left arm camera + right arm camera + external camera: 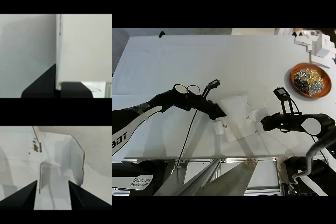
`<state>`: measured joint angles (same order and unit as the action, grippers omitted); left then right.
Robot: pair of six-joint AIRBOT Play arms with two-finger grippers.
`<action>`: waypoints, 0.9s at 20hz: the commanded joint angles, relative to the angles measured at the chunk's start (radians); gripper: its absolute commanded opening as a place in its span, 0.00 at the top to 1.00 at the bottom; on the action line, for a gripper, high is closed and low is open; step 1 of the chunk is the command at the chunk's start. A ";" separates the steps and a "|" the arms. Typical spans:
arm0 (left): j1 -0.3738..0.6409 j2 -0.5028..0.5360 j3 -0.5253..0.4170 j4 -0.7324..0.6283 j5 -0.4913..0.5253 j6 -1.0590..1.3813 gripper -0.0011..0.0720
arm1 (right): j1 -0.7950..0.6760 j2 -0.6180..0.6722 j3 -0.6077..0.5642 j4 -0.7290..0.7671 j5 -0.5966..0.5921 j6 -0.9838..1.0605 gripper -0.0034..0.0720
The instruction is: Fold the box and place the chain.
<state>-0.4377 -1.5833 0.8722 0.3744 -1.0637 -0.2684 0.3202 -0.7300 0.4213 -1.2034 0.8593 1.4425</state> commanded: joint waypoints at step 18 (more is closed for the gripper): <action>-0.126 0.062 0.000 0.045 0.216 0.452 0.98 | 0.000 0.011 0.084 0.056 0.033 -0.003 0.33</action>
<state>-0.5579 -1.5188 0.8722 0.4751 -0.9001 0.1661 0.3199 -0.7197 0.5037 -1.1439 0.8883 1.4395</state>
